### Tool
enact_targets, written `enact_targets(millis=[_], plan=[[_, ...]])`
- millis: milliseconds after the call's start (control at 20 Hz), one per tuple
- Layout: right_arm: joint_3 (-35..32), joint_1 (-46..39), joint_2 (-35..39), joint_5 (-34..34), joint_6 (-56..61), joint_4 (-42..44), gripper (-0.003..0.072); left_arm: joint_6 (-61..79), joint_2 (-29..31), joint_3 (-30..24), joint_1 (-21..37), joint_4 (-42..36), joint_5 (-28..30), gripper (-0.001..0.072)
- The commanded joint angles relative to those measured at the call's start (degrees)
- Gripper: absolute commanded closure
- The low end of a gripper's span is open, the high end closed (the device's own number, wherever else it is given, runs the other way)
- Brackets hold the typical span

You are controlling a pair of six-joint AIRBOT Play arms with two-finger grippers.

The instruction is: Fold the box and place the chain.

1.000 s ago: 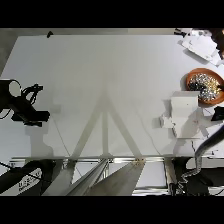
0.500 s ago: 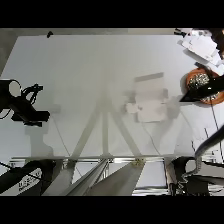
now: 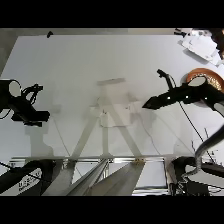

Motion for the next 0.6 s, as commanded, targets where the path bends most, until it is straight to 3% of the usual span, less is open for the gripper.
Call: enact_targets(millis=[0, 200, 400, 550], plan=[[-1.64, 8.87, 0.31, -10.43, 5.62, 1.68, 0.0684, 0.02, 0.04, -0.02, 0.07, 0.00, 0.07, 0.0700], [-1.64, 15.02, 0.31, -14.21, 8.02, -1.36, 0.0684, -0.02, 0.04, -0.02, 0.09, 0.09, 0.98, 0.0700], [-1.64, 15.45, 0.31, -13.92, 11.02, -7.45, 0.0683, -0.02, 0.04, -0.02, 0.02, -1.90, -0.42, 0.0700], [-1.64, 15.45, 0.31, -13.07, 10.99, -7.74, 0.0683, 1.64, 0.04, -0.02, 0.02, -5.27, 1.84, 0.0700]])
